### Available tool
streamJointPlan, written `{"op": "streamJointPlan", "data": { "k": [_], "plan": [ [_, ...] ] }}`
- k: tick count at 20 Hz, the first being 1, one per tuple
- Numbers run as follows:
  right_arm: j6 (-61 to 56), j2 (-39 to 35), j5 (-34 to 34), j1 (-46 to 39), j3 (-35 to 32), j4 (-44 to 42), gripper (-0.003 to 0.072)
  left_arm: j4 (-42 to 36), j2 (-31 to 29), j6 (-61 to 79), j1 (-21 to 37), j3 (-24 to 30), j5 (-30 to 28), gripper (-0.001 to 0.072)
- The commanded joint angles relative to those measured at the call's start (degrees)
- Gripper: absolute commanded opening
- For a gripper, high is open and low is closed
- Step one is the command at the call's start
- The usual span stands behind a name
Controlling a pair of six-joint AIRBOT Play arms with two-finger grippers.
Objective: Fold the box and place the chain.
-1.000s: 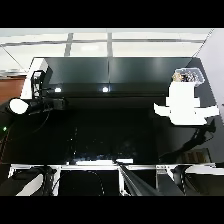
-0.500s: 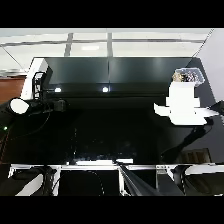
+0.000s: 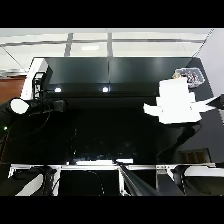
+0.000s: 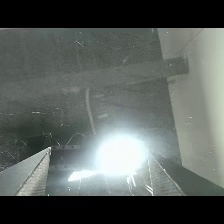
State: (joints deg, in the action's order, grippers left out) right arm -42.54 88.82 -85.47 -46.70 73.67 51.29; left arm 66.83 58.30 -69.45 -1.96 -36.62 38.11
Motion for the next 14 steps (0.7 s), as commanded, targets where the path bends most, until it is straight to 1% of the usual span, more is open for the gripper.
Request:
{"op": "streamJointPlan", "data": {
  "k": [1, 3, 5, 7, 9, 11, 12, 13, 14],
  "plan": [
    [-2.36, -9.18, 3.15, 5.25, -8.63, -6.40, 0.0014, -0.02, 0.02, 0.00, 0.04, -0.04, 0.11, 0.0706],
    [-0.98, -17.75, 12.33, 10.51, -19.17, -11.89, 0.0014, -0.02, 0.02, 0.00, 0.04, -0.04, 0.09, 0.0706],
    [1.99, -26.67, 21.81, 17.33, -30.84, -20.35, 0.0014, -0.28, 0.02, 0.00, 0.02, -0.04, 0.09, 0.0706],
    [3.63, -33.94, 30.47, 25.88, -41.42, -27.67, 0.0014, -0.94, 0.37, -0.02, 0.02, -0.04, 0.11, 0.0706],
    [3.63, -38.58, 40.24, 36.28, -49.68, -31.56, 0.0014, -3.26, 1.66, 0.26, -0.11, -0.04, 0.13, 0.0706],
    [3.63, -40.39, 49.42, 47.12, -54.82, -33.92, 0.0015, -5.90, 3.32, 1.25, -1.22, -0.35, 0.17, 0.0706],
    [3.58, -40.39, 53.13, 52.06, -56.15, -34.45, 0.0015, -8.00, 4.33, 2.73, -2.05, -1.01, 0.76, 0.0706],
    [3.54, -40.39, 57.31, 56.92, -57.09, -35.08, 0.0015, -10.99, 5.68, 5.18, -2.64, -2.34, 2.71, 0.0705],
    [3.17, -40.39, 60.74, 60.96, -57.55, -35.23, 0.0015, -15.28, 7.82, 8.57, -2.80, -4.46, 5.90, 0.0706]
  ]
}}
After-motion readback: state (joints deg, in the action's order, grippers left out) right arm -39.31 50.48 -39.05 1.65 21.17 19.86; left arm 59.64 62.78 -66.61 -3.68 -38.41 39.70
